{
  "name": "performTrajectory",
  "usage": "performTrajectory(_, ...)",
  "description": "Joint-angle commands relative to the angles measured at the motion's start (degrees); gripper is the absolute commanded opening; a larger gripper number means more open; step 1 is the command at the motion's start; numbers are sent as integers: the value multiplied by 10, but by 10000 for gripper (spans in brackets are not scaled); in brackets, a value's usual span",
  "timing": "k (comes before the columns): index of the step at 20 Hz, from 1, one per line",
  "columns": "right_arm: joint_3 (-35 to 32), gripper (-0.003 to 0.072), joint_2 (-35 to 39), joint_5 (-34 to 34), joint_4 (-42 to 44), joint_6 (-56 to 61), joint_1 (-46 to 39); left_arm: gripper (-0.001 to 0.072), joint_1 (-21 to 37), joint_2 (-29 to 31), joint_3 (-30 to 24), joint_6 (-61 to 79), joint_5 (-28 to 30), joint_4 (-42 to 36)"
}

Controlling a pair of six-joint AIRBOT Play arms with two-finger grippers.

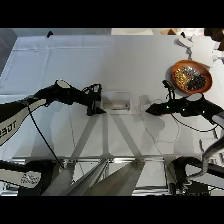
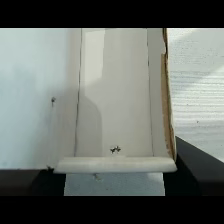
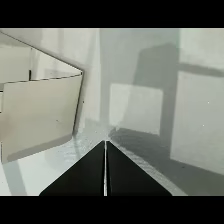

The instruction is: Fold the box and place the chain.

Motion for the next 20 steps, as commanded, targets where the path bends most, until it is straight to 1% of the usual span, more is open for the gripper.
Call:
performTrajectory(1,-8,1,-22,-12,34,0,0,326,0,0,0,0,0,0)
performTrajectory(4,-8,1,-33,-28,41,-2,15,326,0,0,0,0,0,0)
performTrajectory(8,-7,1,-33,-43,85,-14,50,326,0,0,0,0,0,0)
performTrajectory(12,-7,3,-30,-36,110,-14,68,326,0,0,0,0,0,0)
performTrajectory(15,-7,2,-1,-46,107,-13,67,326,0,0,0,0,0,0)
performTrajectory(17,-7,2,37,-49,96,-2,53,326,0,0,0,0,0,-4)
performTrajectory(20,-7,2,93,-45,56,24,31,326,0,0,0,0,0,-4)
